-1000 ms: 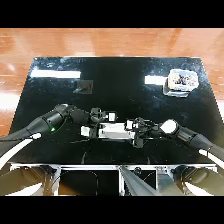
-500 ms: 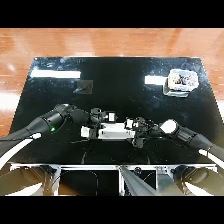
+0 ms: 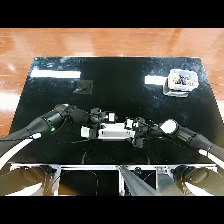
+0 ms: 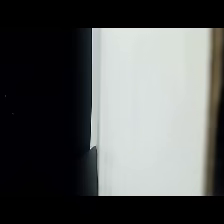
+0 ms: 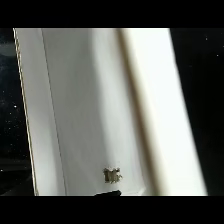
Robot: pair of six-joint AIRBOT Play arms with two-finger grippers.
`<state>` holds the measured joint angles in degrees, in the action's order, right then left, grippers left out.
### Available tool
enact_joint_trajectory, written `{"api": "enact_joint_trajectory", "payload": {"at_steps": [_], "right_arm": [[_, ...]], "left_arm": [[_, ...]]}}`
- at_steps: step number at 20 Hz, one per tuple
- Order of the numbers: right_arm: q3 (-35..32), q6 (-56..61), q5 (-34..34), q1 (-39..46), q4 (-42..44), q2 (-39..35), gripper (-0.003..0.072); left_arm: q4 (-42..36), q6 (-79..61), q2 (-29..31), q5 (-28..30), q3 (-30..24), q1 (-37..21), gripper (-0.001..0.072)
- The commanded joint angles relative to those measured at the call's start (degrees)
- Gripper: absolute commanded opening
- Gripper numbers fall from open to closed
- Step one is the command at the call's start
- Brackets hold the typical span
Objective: Fold the box and place the chain.
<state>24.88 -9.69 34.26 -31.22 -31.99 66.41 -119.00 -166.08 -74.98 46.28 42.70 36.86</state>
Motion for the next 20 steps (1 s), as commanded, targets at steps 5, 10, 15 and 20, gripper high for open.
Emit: {"api": "enact_joint_trajectory", "payload": {"at_steps": [5, 10, 15, 20], "right_arm": [[0.0, 0.0, -0.1, 0.0, 0.1, 0.0, 0.0606], [0.0, 0.0, -0.1, 0.0, 0.1, 0.0, 0.0606], [0.0, 0.0, -0.1, 0.0, 0.1, 0.0, 0.0606], [0.0, 0.0, -0.1, 0.0, 0.1, 0.0, 0.0606]], "left_arm": [[0.0, 0.0, 0.1, 0.0, 0.1, 0.0, 0.0018], [0.0, 2.3, 0.3, 0.0, 1.0, 0.0, 0.0111], [0.0, 5.0, 0.4, 0.2, 1.6, 0.0, 0.0439], [0.1, 6.0, 3.0, -0.2, 1.6, 0.0, 0.0507]]}}
